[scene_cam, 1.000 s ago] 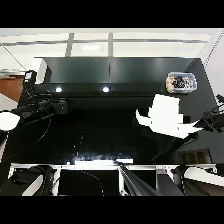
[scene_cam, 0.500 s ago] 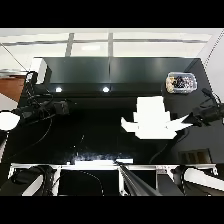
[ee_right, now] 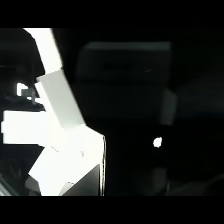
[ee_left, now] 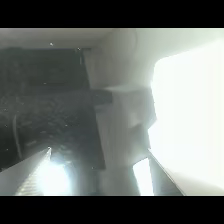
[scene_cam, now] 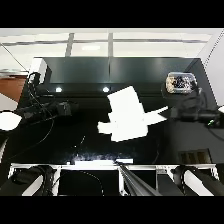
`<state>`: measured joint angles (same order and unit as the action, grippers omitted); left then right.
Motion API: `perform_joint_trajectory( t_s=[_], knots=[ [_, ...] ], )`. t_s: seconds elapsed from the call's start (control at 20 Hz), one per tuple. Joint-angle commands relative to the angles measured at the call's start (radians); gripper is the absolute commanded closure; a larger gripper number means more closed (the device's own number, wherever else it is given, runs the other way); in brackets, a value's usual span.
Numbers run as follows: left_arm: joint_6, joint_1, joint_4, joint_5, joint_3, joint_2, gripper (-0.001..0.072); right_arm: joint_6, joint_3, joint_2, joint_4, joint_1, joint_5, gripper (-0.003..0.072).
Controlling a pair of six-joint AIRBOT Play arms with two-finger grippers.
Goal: Fold the box and place the chain.
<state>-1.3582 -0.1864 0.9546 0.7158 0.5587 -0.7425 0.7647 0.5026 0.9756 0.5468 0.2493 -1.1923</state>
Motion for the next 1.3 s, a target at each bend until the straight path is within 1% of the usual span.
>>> perform_joint_trajectory(
  t_s=[0.0, 0.1, 0.2, 0.25, 0.35, 0.45, 0.5, 0.6, 0.75, 0.8, 0.85, 0.9, 0.95, 1.05, 1.15, 1.25],
  knots=[
    [0.001, -0.036, 0.005, -0.01, 0.0, -0.042, 0.0008, -0.108, -0.185, -0.09, -0.103, -0.173, 0.204, 0.0644],
    [0.0, -0.058, 0.005, -0.004, 0.0, -0.093, 0.0008, -0.111, -0.233, -0.091, -0.13, -0.279, 0.321, 0.0644],
    [-0.017, -0.061, -0.013, 0.005, 0.0, -0.148, 0.0008, -0.111, -0.238, -0.091, -0.133, -0.372, 0.397, 0.0644],
    [-0.027, -0.049, -0.055, 0.032, 0.001, -0.179, 0.0008, -0.111, -0.238, -0.091, -0.135, -0.406, 0.424, 0.0644],
    [0.027, -0.023, -0.169, 0.141, 0.001, -0.259, 0.0008, -0.111, -0.238, -0.091, -0.135, -0.459, 0.463, 0.0644],
    [0.142, -0.02, -0.255, 0.238, 0.001, -0.341, 0.0008, -0.115, -0.238, -0.091, -0.135, -0.488, 0.485, 0.0644],
    [0.193, -0.02, -0.292, 0.27, 0.001, -0.377, 0.0008, -0.114, -0.238, -0.091, -0.135, -0.489, 0.483, 0.0644],
    [0.308, -0.02, -0.385, 0.3, 0.001, -0.435, 0.0008, -0.114, -0.238, -0.091, -0.135, -0.489, 0.479, 0.0644],
    [0.535, -0.021, -0.592, 0.346, 0.001, -0.527, 0.0017, -0.114, -0.238, -0.091, -0.136, -0.489, 0.479, 0.0644],
    [0.605, -0.021, -0.644, 0.359, 0.001, -0.555, 0.0068, -0.114, -0.238, -0.091, -0.136, -0.489, 0.479, 0.0643],
    [0.657, -0.021, -0.669, 0.372, 0.001, -0.58, 0.01, -0.114, -0.238, -0.091, -0.136, -0.489, 0.48, 0.0644],
    [0.682, -0.021, -0.666, 0.384, 0.001, -0.6, 0.01, -0.114, -0.238, -0.091, -0.136, -0.488, 0.48, 0.0644],
    [0.698, -0.021, -0.644, 0.398, 0.001, -0.615, 0.0085, -0.114, -0.238, -0.091, -0.136, -0.488, 0.48, 0.0644],
    [0.701, -0.021, -0.601, 0.422, 0.001, -0.629, 0.0082, -0.114, -0.238, -0.091, -0.137, -0.488, 0.48, 0.0644],
    [0.726, -0.021, -0.594, 0.456, 0.001, -0.643, 0.0082, -0.114, -0.238, -0.091, -0.136, -0.488, 0.48, 0.0644],
    [0.78, -0.027, -0.601, 0.465, 0.001, -0.656, 0.0083, -0.114, -0.238, -0.091, -0.136, -0.488, 0.481, 0.0644]
  ],
)
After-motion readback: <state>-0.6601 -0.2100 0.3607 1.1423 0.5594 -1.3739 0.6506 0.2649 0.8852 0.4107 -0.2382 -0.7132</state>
